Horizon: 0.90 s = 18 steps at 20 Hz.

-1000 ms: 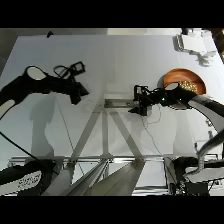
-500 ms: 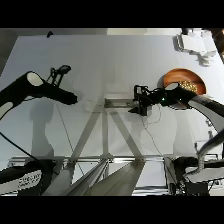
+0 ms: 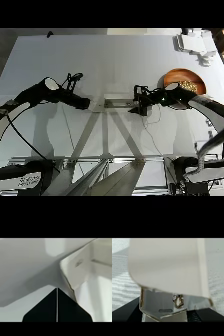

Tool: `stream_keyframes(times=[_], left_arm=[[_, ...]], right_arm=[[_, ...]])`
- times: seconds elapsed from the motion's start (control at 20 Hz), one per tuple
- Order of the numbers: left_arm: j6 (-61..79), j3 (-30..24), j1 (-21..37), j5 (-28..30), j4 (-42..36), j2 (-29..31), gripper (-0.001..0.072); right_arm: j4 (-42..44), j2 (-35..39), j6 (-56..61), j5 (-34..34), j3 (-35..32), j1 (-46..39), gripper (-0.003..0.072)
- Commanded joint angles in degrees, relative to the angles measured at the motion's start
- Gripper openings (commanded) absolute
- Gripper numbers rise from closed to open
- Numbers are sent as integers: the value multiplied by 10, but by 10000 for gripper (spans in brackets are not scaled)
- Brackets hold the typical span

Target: Fold the box and place the chain.

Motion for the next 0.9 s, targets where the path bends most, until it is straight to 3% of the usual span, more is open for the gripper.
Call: stream_keyframes(times=[0.0, 0.05, 0.1, 0.15, 0.2, 0.85], left_arm=[[22, 0, -14, 9, -75, -3, 8], [22, 0, -17, 9, -82, -3, 19], [22, 0, -20, 11, -84, -3, 78], [22, 0, -22, 11, -85, -3, 209], [22, 0, -25, 12, -86, -3, 288], [83, 0, -52, 18, -115, -2, 286]], right_arm=[[0, 0, 0, 0, 0, 0, 465], [0, 0, 0, 0, 0, 0, 465], [0, 0, 0, 0, 0, 0, 465], [0, 0, 0, 0, 0, 0, 465], [0, 0, 0, 0, 0, 0, 465], [0, 0, 0, 0, 0, 0, 465]])
